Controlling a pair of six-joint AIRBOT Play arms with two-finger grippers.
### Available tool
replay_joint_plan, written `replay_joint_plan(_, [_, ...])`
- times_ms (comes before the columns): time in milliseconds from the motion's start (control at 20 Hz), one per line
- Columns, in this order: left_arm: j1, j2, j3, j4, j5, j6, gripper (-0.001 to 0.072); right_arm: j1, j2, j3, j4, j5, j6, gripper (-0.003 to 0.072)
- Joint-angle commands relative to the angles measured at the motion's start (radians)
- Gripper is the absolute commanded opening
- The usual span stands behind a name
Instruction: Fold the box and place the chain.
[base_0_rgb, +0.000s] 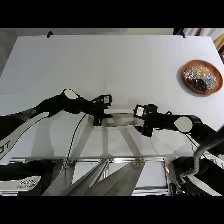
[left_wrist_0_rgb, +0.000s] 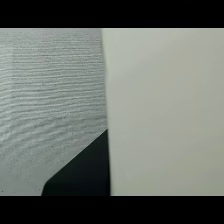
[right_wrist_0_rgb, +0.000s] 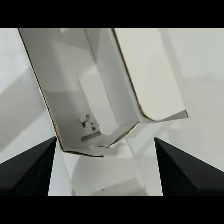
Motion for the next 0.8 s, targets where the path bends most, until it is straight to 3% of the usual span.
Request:
replay_joint_plan(0, [0.000, 0.001, 0.001, 0.000, 0.001, 0.000, 0.0012, -0.031, -0.035, 0.001, 0.035, 0.018, -0.043, 0.0677])
replay_joint_plan(350, [0.000, 0.001, 0.001, 0.000, 0.001, 0.000, 0.0012, -0.043, -0.085, 0.001, 0.214, 0.017, -0.291, 0.0677])
replay_joint_plan(750, [0.000, 0.001, 0.001, 0.000, 0.001, 0.000, 0.0012, -0.043, -0.165, 0.002, 0.295, 0.018, -0.381, 0.0677])
